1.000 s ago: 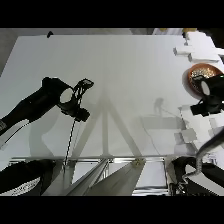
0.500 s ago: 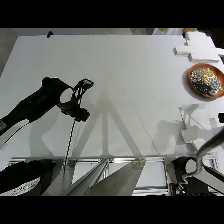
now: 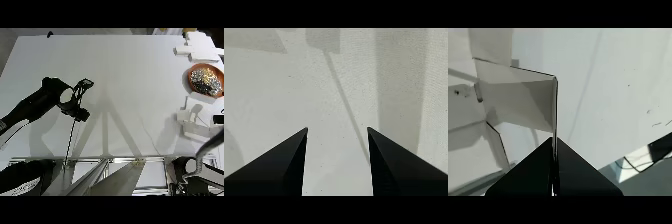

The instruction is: Fold the box and place the chain.

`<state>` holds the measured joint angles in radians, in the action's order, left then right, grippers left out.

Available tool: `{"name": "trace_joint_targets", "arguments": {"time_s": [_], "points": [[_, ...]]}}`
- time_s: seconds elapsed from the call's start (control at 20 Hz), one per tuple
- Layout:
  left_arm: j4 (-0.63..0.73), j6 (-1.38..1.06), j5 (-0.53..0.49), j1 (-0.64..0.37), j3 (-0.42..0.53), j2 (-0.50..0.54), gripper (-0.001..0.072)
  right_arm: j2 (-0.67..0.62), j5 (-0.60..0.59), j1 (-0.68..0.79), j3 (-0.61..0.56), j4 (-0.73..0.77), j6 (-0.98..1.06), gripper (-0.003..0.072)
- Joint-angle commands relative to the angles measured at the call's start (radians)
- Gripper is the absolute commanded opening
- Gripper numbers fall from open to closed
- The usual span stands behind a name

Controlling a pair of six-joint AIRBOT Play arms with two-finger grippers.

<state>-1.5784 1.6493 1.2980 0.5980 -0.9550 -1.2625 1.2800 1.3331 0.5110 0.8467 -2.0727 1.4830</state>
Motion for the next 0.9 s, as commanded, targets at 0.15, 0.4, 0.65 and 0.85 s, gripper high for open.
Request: {"name": "trace_joint_targets", "arguments": {"time_s": [0.15,0.4,0.65,0.85], "points": [[0.0,0.0,0.0,0.001,0.0,0.0,0.0414,-0.207,0.045,-0.209,0.0,0.266,-0.053,0.0018],[0.0,0.0,0.0,0.001,0.0,0.0,0.0414,-0.489,-0.068,-0.397,-0.087,0.672,-0.046,0.0018],[-0.003,-0.027,-0.051,0.001,0.003,-0.002,0.0413,-0.654,-0.225,-0.67,-0.325,0.824,-0.04,0.0019],[-0.005,-0.05,-0.158,0.001,0.005,-0.002,0.0413,-0.654,-0.322,-0.867,-0.431,0.843,-0.001,0.0019]]}}
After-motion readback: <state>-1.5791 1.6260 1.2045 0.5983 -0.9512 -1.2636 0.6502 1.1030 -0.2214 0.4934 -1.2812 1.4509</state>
